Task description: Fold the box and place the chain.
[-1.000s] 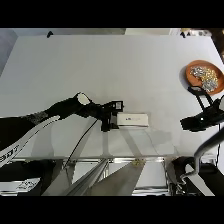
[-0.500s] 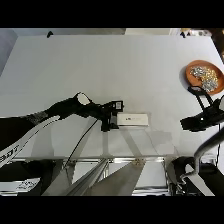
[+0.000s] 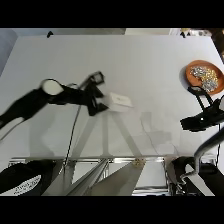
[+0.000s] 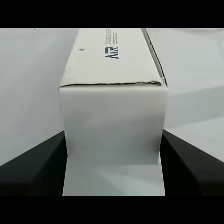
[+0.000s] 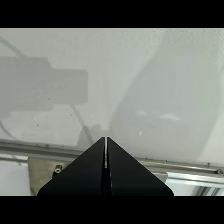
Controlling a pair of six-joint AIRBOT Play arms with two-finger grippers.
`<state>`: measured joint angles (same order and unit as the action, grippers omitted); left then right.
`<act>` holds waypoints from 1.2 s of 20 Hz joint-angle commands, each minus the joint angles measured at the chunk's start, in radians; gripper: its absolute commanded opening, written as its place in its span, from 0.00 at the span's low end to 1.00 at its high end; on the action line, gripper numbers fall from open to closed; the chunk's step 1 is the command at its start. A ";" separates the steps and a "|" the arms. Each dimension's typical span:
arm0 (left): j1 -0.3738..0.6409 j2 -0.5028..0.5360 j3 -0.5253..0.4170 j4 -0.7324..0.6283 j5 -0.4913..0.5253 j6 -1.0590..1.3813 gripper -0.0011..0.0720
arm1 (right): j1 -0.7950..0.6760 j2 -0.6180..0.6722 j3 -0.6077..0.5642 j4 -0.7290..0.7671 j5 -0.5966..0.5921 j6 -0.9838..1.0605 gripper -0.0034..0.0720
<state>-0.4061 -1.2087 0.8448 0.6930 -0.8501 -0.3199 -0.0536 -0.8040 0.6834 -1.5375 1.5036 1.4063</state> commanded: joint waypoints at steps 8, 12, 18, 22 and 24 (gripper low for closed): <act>0.617 0.227 -0.017 0.502 0.045 -0.595 0.01 | 0.000 0.001 0.001 0.000 0.000 0.000 0.07; 0.876 0.278 -0.077 0.497 0.134 -0.596 0.01 | 0.000 0.001 0.001 0.000 0.000 0.000 0.07; 1.022 0.296 -0.246 0.452 0.074 -0.598 0.01 | 0.000 0.001 0.001 0.000 0.000 0.000 0.07; 1.031 0.299 -0.305 0.572 -0.079 -0.685 0.02 | 0.000 0.001 0.001 0.000 -0.001 0.000 0.07; 1.031 0.298 -0.332 0.640 -0.146 -0.703 0.02 | 0.000 0.001 0.001 0.000 -0.001 0.000 0.07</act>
